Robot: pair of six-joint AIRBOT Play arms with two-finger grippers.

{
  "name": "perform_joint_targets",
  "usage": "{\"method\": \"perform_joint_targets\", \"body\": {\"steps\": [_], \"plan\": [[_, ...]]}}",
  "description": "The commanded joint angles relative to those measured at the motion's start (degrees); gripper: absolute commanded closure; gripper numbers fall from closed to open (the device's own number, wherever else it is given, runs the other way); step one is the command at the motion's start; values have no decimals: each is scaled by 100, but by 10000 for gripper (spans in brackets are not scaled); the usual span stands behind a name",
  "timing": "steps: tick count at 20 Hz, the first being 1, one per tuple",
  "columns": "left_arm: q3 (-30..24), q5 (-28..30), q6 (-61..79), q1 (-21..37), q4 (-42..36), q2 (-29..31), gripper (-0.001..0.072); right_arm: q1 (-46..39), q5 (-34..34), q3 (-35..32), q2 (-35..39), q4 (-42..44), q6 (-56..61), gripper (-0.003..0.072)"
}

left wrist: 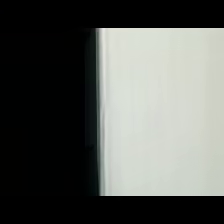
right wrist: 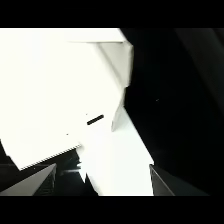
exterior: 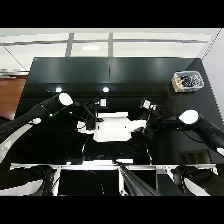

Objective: Fold the box and place the chain.

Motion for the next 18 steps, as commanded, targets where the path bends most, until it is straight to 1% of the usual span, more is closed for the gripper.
{"method": "perform_joint_targets", "body": {"steps": [1,5,8,12,15,17,18], "plan": [[-2,-2,2,-2,0,-4,685,278,9,-2,-184,-400,-15,-26],[-2,-4,2,-2,0,-4,685,601,7,-2,-337,-448,-599,-24],[-2,0,2,-2,0,-4,685,688,-57,-2,-518,-400,-879,-20],[-2,13,2,-2,0,-4,685,929,-212,-2,-732,-334,-968,-18],[-2,13,0,-2,0,-4,685,1281,-560,-2,-782,116,-970,-17],[-2,11,0,-2,0,-4,685,1346,-807,11,-774,402,-968,-17],[-2,11,0,-2,0,-4,685,1346,-841,42,-745,400,-968,-17]]}}
